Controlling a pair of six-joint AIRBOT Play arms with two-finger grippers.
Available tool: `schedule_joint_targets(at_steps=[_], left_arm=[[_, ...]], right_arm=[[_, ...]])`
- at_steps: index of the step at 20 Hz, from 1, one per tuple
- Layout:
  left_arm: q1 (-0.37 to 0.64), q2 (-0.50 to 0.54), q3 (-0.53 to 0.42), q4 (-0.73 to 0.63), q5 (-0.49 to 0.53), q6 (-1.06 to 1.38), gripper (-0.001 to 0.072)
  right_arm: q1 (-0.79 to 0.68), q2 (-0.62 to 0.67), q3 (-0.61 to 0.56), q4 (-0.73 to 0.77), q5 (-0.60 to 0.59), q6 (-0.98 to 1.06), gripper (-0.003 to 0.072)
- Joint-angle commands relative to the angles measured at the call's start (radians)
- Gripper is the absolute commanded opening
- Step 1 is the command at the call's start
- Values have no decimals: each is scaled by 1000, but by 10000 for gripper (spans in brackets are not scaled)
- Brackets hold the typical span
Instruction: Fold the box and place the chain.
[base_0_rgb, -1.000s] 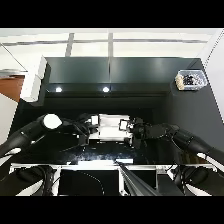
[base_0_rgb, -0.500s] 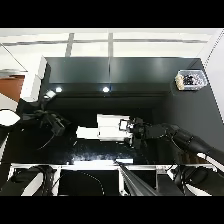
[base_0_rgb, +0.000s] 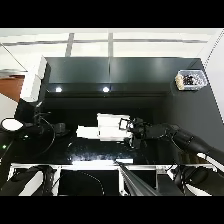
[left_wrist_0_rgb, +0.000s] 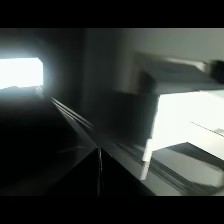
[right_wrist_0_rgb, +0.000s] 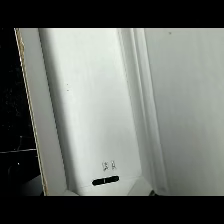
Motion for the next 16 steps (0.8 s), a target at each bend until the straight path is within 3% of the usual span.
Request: schedule_joint_targets(at_steps=[1,5,8,9,11,12,16], left_arm=[[-80,-114,-18,-144,6,69,33],[-153,-253,-13,-301,78,165,32],[-180,-281,10,-340,43,251,44],[-181,-281,20,-338,34,253,168],[-176,-281,53,-332,-8,245,560],[-175,-281,74,-332,-35,230,689],[-183,-280,159,-333,-152,227,698]], right_arm=[[1,0,0,0,-2,2,467],[1,0,0,0,-2,2,467],[1,0,0,0,-2,2,466],[1,0,0,0,-2,2,466],[1,0,0,0,-2,2,467],[1,0,0,0,-2,2,466],[1,0,0,0,-2,2,466]])
